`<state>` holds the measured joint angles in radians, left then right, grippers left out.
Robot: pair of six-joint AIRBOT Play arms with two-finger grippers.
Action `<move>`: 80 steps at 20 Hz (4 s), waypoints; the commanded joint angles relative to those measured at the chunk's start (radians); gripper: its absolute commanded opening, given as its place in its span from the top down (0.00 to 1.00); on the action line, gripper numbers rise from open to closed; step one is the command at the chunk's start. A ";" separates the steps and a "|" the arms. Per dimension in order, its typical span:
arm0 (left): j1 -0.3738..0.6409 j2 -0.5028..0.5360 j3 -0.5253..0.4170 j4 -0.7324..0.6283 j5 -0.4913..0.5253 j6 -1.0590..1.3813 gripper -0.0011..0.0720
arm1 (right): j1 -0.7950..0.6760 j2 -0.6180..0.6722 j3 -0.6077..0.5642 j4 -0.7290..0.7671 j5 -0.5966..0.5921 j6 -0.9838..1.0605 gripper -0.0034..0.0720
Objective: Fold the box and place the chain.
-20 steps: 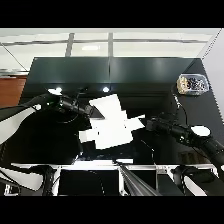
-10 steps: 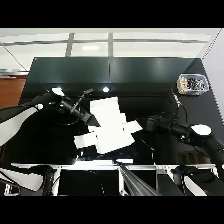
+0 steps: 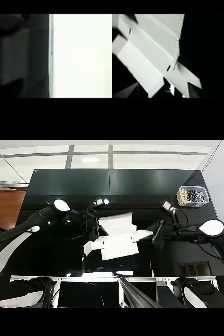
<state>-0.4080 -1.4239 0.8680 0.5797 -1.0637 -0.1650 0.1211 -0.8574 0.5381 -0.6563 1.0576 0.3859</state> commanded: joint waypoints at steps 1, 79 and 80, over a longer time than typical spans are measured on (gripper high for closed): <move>-0.053 0.008 -0.011 0.071 0.121 0.221 0.95 | 0.100 -0.001 -0.006 -0.175 -0.079 -0.087 0.03; -0.081 -0.063 -0.024 0.060 0.219 0.240 0.95 | 0.280 -0.350 -0.053 0.123 -0.372 -0.647 0.09; -0.081 -0.063 -0.024 0.060 0.219 0.240 0.95 | 0.280 -0.350 -0.053 0.124 -0.374 -0.644 0.09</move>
<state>-0.4892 -1.4872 0.8440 0.6395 -0.8467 0.0750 0.3962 -1.2057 0.4847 -0.5243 0.6952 -0.2684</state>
